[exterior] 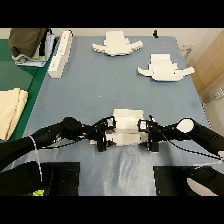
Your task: Fold the box.
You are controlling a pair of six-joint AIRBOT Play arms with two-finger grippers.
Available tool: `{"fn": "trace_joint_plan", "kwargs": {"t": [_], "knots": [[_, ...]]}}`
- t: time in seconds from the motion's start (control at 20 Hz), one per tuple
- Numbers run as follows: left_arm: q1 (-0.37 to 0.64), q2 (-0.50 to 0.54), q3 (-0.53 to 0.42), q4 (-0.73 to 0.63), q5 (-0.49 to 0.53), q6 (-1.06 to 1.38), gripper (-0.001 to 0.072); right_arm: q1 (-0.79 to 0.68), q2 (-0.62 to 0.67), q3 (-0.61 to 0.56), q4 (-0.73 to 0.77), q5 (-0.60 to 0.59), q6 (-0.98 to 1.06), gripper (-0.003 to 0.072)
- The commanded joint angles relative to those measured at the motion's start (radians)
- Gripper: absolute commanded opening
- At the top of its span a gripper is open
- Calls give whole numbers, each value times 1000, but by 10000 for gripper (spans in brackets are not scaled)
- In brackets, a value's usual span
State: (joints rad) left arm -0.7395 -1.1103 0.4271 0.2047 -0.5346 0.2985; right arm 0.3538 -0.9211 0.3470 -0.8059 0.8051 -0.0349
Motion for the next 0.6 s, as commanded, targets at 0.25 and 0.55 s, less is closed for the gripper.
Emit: {"fn": "trace_joint_plan", "kwargs": {"t": [0.25, 0.55], "knots": [[-1, 26, 0, 101, 22, -76, 176, 1, 0, 1, 2, 2, 1, 546], [-1, 246, 0, 537, -32, -545, 45, 1, 0, 1, 2, 1, 1, 546]]}}
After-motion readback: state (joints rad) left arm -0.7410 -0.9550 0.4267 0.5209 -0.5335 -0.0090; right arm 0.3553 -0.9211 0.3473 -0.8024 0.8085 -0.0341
